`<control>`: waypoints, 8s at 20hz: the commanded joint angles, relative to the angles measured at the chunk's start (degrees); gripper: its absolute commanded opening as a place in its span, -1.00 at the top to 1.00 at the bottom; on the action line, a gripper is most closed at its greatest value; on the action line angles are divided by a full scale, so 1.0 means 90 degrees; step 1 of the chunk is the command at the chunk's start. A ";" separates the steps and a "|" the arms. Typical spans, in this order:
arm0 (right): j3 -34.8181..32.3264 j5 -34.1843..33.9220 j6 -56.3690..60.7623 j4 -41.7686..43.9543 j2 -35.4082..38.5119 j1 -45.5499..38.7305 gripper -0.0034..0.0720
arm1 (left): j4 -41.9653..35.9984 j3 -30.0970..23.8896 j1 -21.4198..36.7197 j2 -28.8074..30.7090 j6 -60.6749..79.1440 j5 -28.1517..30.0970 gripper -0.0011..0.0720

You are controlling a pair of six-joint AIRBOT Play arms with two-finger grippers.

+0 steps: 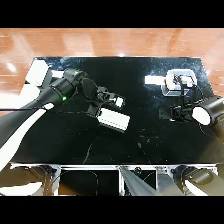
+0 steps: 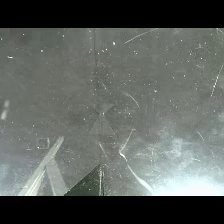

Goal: Fold the box and place the chain.

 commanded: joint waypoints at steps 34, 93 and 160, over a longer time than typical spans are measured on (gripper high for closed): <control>0.0000 0.0041 0.0131 -0.0005 0.0002 -0.0002 0.85 | -0.0855 0.0005 0.0206 -0.0318 0.0000 0.0398 -0.68; 0.0000 0.0272 -0.0787 -0.0007 0.0010 0.0000 0.85 | -0.0663 -0.2628 0.6118 0.4167 -0.5404 0.1996 0.92; -0.0107 -0.0364 -0.0005 0.0095 -0.0325 -0.0559 0.83 | 0.1452 -0.3521 0.1020 0.4133 -1.0171 -0.1768 0.91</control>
